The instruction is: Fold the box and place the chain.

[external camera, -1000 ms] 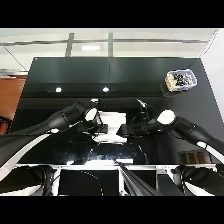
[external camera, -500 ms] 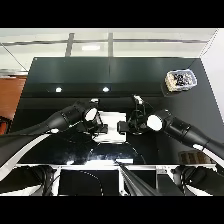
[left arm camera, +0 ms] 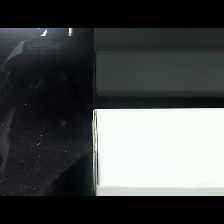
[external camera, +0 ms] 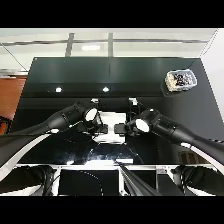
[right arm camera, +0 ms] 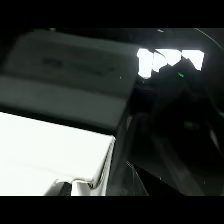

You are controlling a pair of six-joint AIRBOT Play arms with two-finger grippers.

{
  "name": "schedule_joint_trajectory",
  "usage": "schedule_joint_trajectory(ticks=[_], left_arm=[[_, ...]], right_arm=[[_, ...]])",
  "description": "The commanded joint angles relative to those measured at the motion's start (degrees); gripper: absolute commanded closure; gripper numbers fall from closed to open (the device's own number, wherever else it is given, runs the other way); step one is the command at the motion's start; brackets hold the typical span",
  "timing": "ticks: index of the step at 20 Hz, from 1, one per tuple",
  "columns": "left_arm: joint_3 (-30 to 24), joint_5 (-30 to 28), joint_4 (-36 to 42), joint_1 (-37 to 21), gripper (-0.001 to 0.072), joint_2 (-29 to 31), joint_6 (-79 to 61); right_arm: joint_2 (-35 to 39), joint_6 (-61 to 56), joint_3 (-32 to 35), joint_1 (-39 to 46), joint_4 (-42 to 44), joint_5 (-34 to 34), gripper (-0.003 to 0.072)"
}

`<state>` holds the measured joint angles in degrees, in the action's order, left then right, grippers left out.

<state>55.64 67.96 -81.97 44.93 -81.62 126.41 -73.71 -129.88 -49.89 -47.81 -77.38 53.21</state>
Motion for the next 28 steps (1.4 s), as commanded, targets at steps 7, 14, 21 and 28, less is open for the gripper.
schedule_joint_trajectory(ticks=[7, 14, 21, 28], left_arm=[[0.0, 0.0, 0.0, 0.0, 0.0682, 0.0, 0.0], [0.0, 0.0, 0.0, 0.0, 0.0682, 0.0, 0.0], [0.0, 0.0, 0.0, 0.0, 0.0682, 0.0, 0.0], [0.0, 0.1, 0.0, 0.0, 0.0682, 0.0, 0.0]], right_arm=[[-5.9, -13.2, -6.4, -4.0, -8.7, 10.2, 0.0312], [-7.9, -14.7, -7.2, -5.1, -8.6, 10.4, 0.04], [-7.9, -14.5, -7.2, -5.2, -8.6, 9.7, 0.0671], [-7.8, -12.7, -7.2, -5.2, -8.2, 9.8, 0.0473]])
